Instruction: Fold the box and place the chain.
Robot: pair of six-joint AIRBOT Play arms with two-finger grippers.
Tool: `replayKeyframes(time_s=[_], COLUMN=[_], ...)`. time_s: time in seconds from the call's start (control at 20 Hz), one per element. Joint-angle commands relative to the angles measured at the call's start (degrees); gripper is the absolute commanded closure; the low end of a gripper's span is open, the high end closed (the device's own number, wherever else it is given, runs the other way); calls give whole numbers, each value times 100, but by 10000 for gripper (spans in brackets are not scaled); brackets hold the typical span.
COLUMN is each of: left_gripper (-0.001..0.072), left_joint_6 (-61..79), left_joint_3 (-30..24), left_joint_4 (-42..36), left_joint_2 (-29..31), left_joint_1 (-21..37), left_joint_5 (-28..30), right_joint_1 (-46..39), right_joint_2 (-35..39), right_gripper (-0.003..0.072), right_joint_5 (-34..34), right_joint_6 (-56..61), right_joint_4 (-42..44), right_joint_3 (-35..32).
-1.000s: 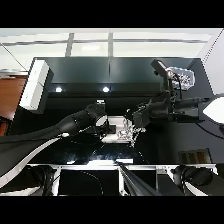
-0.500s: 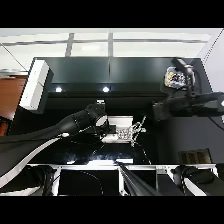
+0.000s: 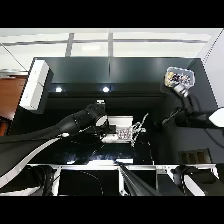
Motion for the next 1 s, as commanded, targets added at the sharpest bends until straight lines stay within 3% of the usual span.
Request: replayKeyframes(time_s=[0.0,0.3,0.65,0.95], left_gripper=[676,675,675,675], left_joint_6=[0,-2,0,0], left_joint_3=[2,2,2,2], left_joint_4=[0,2,2,2], left_joint_2=[-2,-2,-2,-2], left_joint_1=[0,0,0,0], left_joint_5=[2,7,2,2], right_joint_1=[4,7,960,1078], right_joint_2=[-122,-933,-1327,-1639], right_gripper=[-23,-22,-23,-22], right_joint_5=[-999,-1093,-1681,-1904], right_joint_6=[-1965,-4236,-5936,-6279], right_joint_4=[459,1897,1982,2347], right_joint_3=[-850,-960,-960,-944])
